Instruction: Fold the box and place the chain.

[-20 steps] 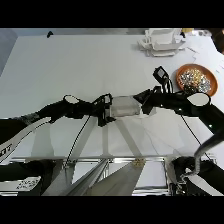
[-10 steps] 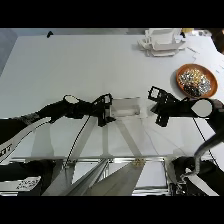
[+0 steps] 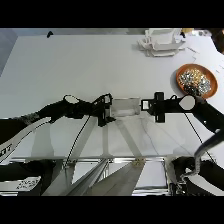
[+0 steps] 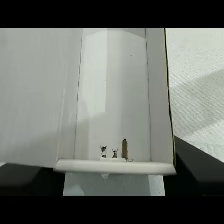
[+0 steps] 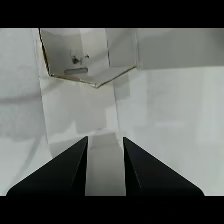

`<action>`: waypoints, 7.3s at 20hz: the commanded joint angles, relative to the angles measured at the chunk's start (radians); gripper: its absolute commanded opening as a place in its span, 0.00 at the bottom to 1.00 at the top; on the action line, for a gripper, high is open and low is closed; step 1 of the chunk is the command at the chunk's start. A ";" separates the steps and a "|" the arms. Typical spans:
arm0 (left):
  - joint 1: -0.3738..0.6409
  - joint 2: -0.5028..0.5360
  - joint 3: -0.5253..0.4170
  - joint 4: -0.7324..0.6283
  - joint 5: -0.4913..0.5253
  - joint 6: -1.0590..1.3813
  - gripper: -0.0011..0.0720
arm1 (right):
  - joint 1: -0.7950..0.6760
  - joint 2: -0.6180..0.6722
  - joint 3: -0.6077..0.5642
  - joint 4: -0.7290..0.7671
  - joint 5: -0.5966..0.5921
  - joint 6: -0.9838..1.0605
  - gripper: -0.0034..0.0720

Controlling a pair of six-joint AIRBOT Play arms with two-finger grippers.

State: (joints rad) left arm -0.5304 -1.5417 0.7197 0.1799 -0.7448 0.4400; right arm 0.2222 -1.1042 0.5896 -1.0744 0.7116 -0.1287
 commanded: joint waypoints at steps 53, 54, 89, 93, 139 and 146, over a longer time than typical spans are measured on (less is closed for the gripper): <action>-0.001 0.001 0.000 0.000 0.000 0.000 0.36 | -0.235 0.026 0.002 -0.102 -0.020 1.467 0.06; -0.001 0.001 0.000 0.000 0.001 0.000 0.36 | -0.240 -0.006 0.002 -0.023 0.014 1.452 0.06; -0.001 0.001 0.000 0.000 0.000 0.000 0.36 | 0.055 -0.055 0.044 0.230 0.095 1.306 0.62; -0.001 0.001 0.000 0.000 0.000 0.000 0.36 | 0.132 -0.098 0.143 -0.040 0.103 1.595 0.62; -0.001 0.001 0.000 0.000 0.000 0.000 0.36 | 0.388 -0.303 0.352 -0.459 0.276 2.110 0.51; -0.001 0.001 0.000 0.000 0.000 0.000 0.36 | 0.381 -0.042 0.353 -0.471 0.385 1.829 0.68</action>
State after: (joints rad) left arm -0.5312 -1.5417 0.7193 0.1795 -0.7444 0.4404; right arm 0.6094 -1.2556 0.9401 -1.5349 1.0676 1.8046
